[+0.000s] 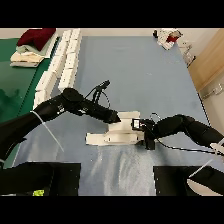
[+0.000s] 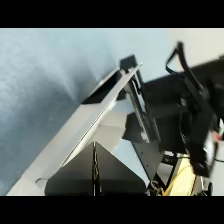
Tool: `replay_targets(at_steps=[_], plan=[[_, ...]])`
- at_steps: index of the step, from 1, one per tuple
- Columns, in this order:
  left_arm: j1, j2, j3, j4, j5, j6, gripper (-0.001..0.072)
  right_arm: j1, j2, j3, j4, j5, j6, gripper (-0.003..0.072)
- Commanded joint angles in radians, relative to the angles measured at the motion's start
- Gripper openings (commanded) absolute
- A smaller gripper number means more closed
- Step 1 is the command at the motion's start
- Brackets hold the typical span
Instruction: Fold the box.
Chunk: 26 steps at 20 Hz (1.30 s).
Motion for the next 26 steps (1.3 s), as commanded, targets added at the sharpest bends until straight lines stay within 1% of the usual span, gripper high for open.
replay_targets(at_steps=[1, 4, 6, 11, 13, 15, 17, 19, 21, 23, 26], plan=[[0.012, -0.091, 0.008, -0.004, 0.049, -0.052, 0.0015, 0.0, 0.001, 0.0, 0.0, 0.0, 0.0, 0.0428], [0.012, -0.177, 0.008, -0.005, 0.046, -0.106, 0.0015, 0.0, 0.0, 0.0, 0.0, 0.0, 0.0, 0.0428], [0.012, -0.203, 0.008, -0.005, 0.029, -0.107, 0.0015, 0.0, 0.001, 0.0, 0.0, 0.0, 0.0, 0.0428], [0.009, -0.198, 0.018, -0.004, 0.033, -0.09, 0.0015, 0.0, 0.0, 0.0, 0.0, 0.0, 0.0, 0.0429], [0.011, -0.174, 0.034, -0.004, 0.036, -0.039, 0.0014, 0.0, 0.001, 0.0, 0.0, 0.0, 0.0, 0.0428], [0.019, -0.109, 0.053, 0.004, 0.048, 0.01, 0.0014, 0.0, 0.001, 0.0, 0.0, 0.0, 0.0, 0.0428], [0.026, -0.025, 0.06, 0.043, 0.076, 0.019, 0.0014, 0.0, 0.0, 0.0, 0.0, 0.0, 0.0, 0.0428], [0.026, 0.071, 0.06, 0.129, 0.079, 0.019, 0.0014, 0.0, 0.0, 0.0, 0.0, 0.0, 0.0, 0.0428], [0.017, 0.15, 0.06, 0.224, 0.039, 0.018, 0.0014, 0.0, 0.001, 0.0, 0.0, 0.0, 0.0, 0.0428], [-0.011, 0.23, 0.043, 0.314, 0.005, 0.018, 0.0013, 0.0, 0.001, 0.0, 0.0, 0.0, 0.0, 0.0428], [-0.1, 0.336, -0.024, 0.42, 0.019, 0.018, 0.0013, 0.0, 0.001, 0.0, 0.0, 0.0, 0.0, 0.0428]])
